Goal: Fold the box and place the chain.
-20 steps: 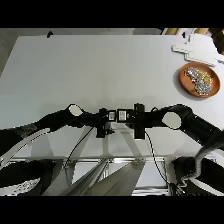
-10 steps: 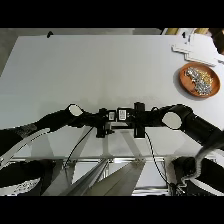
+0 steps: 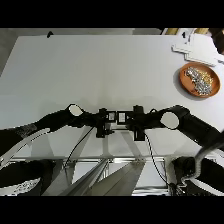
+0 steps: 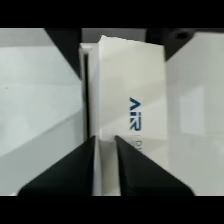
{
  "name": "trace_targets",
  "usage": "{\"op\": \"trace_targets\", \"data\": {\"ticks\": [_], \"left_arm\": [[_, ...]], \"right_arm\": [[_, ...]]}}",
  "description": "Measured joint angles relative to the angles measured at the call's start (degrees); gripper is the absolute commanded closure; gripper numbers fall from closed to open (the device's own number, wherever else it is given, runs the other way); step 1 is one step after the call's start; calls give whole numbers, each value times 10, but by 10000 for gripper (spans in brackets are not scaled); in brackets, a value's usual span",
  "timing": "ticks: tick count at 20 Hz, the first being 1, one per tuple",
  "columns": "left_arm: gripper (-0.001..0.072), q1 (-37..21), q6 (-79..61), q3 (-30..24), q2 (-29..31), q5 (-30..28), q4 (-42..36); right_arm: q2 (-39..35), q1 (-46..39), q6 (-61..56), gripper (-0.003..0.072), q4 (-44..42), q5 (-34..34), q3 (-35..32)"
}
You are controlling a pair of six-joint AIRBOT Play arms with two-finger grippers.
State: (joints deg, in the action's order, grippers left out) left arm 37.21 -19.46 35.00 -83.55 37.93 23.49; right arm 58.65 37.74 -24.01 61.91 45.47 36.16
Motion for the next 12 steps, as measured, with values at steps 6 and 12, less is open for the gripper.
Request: {"op": "trace_targets", "data": {"ticks": [6,12], "left_arm": [[491,0,0,0,0,0,1],[491,0,2,0,0,0,0]], "right_arm": [[-2,0,18,381,-38,24,-2],[-19,-16,31,657,-84,14,-2]]}}
